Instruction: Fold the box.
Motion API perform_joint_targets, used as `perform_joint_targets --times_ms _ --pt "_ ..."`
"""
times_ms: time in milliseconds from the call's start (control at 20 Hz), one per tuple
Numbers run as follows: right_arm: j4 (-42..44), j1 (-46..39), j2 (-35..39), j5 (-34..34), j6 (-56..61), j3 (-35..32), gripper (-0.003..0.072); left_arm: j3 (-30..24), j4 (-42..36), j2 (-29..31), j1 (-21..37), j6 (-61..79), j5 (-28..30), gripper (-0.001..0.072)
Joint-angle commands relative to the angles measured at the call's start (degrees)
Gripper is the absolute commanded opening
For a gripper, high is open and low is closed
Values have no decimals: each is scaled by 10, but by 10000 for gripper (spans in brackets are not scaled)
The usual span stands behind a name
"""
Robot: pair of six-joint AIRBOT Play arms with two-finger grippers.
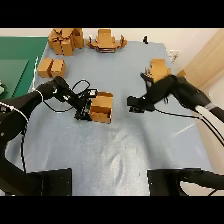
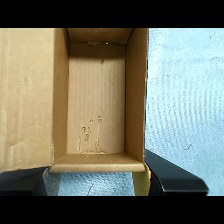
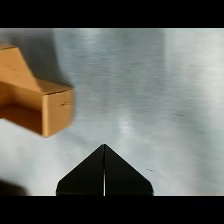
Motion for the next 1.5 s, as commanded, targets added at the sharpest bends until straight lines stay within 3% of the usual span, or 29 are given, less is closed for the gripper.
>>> perform_joint_targets --times_ms 0,100,300,400,500,650,850,1100,1200,1250,1300,1400,1450 --pt "389 -124 -20 110 -301 -118 0 0 0 0 1 0 0 13" --pt "434 -129 -115 63 -353 -62 -1 0 0 0 1 0 0 14" --pt "458 -79 -288 -24 -390 125 0 0 0 0 1 0 0 14" --pt "460 -49 -330 -86 -431 202 0 0 0 0 1 0 0 14" --pt "457 -27 -332 -151 -492 233 0 0 0 0 1 0 0 14" --pt "402 -15 -299 -191 -539 214 0 0 0 0 1 0 0 14" --pt "319 0 -212 -47 -652 127 0 0 0 0 1 0 -2 13" --pt "297 30 -183 -23 -812 112 5 0 0 0 1 0 -2 14" --pt "299 59 -175 -20 -871 116 39 0 1 0 1 0 -1 14" --pt "297 73 -172 -16 -880 116 135 0 1 0 1 0 -1 13" --pt "292 83 -172 -15 -880 116 167 0 0 0 1 0 -1 14" --pt "264 98 -172 -4 -880 116 168 0 0 0 1 0 -2 14" --pt "259 100 -172 5 -880 116 259 0 0 0 1 0 -2 13"
